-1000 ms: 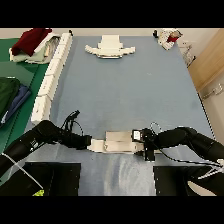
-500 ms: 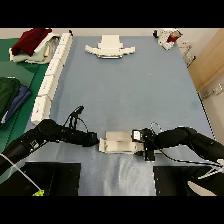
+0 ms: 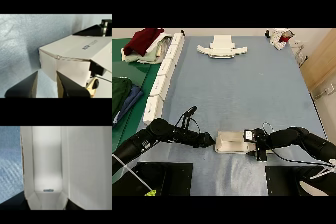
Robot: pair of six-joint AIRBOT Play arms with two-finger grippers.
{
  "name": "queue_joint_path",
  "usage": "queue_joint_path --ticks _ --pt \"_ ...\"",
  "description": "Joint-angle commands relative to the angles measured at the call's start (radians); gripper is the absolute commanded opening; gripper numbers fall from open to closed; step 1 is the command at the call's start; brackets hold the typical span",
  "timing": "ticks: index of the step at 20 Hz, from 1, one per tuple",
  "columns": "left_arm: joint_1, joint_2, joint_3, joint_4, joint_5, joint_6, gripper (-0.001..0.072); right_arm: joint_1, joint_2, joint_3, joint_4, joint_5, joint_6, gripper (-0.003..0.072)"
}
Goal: Fold the box.
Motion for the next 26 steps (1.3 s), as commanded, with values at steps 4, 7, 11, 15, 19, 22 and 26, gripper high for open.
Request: queue_joint_path --ticks 4,7,11,15,19,22,26 --pt "-0.003 -0.003 0.002 -0.032 0.001 -0.017 0.0377 0.000 0.000 0.001 0.000 0.000 0.000 0.0503" --pt "-0.005 -0.003 0.016 0.009 -0.001 -0.127 0.0375 0.000 0.000 0.001 0.000 0.000 0.000 0.0503" --pt "-0.122 -0.003 0.088 0.118 0.045 -0.275 0.0375 0.000 0.000 0.001 0.000 0.000 0.000 0.0503" --pt "-0.314 -0.022 0.148 0.389 0.112 -0.619 0.0375 0.000 0.000 0.000 0.000 0.000 0.000 0.0503" --pt "-0.475 -0.114 0.231 0.632 0.120 -0.928 0.0375 0.000 0.000 0.001 0.000 0.000 0.000 0.0503" --pt "-0.550 -0.210 0.323 0.801 0.058 -1.123 0.0374 0.000 0.000 0.001 0.000 0.000 0.000 0.0503" --pt "-0.622 -0.331 0.443 0.916 -0.086 -1.246 0.0375 0.000 0.000 0.001 0.000 0.000 0.000 0.0503"
